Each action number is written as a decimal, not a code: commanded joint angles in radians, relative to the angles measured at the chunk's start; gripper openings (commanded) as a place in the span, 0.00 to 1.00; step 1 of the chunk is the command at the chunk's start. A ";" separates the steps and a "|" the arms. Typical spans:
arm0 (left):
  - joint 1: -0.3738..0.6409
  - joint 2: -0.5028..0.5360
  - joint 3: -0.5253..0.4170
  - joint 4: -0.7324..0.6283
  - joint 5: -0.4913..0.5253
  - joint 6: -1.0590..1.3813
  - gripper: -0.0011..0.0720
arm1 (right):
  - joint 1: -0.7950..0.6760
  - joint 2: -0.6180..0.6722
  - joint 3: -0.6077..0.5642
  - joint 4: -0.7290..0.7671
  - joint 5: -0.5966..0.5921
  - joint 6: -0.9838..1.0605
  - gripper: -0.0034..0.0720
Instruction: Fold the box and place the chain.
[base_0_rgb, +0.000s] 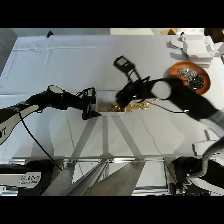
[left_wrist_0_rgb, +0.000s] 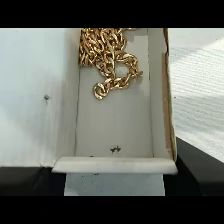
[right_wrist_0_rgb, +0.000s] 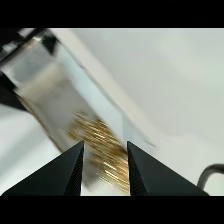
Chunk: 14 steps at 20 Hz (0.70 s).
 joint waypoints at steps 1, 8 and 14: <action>0.000 0.000 0.000 0.000 0.000 0.000 0.39 | -0.154 0.079 -0.001 0.002 0.143 -0.275 0.50; 0.000 0.000 0.000 0.000 0.000 0.000 0.39 | -0.350 0.033 -0.100 0.002 0.195 -0.484 0.84; 0.000 0.000 0.000 0.000 0.000 0.000 0.39 | -0.306 -0.154 -0.100 0.029 0.160 -0.490 0.84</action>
